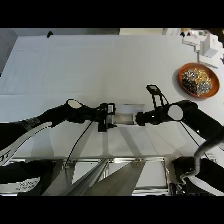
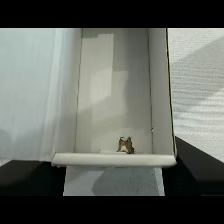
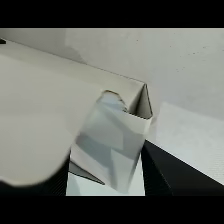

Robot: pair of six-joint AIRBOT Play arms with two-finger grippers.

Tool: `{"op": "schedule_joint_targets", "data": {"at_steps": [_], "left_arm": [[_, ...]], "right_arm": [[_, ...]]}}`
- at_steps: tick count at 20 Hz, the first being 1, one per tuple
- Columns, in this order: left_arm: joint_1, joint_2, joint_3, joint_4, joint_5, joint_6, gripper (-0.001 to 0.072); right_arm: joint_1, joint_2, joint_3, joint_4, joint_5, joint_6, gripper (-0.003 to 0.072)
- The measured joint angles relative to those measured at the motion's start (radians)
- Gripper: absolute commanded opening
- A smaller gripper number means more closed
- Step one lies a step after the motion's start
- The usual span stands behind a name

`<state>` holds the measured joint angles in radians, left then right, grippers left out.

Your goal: Fold the box and place the chain.

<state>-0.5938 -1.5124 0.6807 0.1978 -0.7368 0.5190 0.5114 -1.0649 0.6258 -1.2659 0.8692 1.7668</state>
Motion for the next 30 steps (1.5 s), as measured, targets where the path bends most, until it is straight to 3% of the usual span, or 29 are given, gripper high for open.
{"op": "schedule_joint_targets", "data": {"at_steps": [12,15,26,30], "left_arm": [[0.0,0.0,0.0,0.001,-0.001,0.0,0.0254],[0.0,0.0,0.0,0.001,-0.001,0.0,0.0254],[0.0,0.0,0.0,-0.002,0.001,-0.001,0.0254],[0.0,0.0,0.0,-0.001,0.0,-0.002,0.0254]], "right_arm": [[0.1,-0.106,0.109,-0.104,0.07,0.195,0.045],[0.122,-0.133,0.119,-0.116,0.08,0.221,0.0396],[0.137,-0.216,0.175,-0.204,0.131,0.296,0.0392],[0.137,-0.229,0.191,-0.24,0.158,0.301,0.0328]]}}
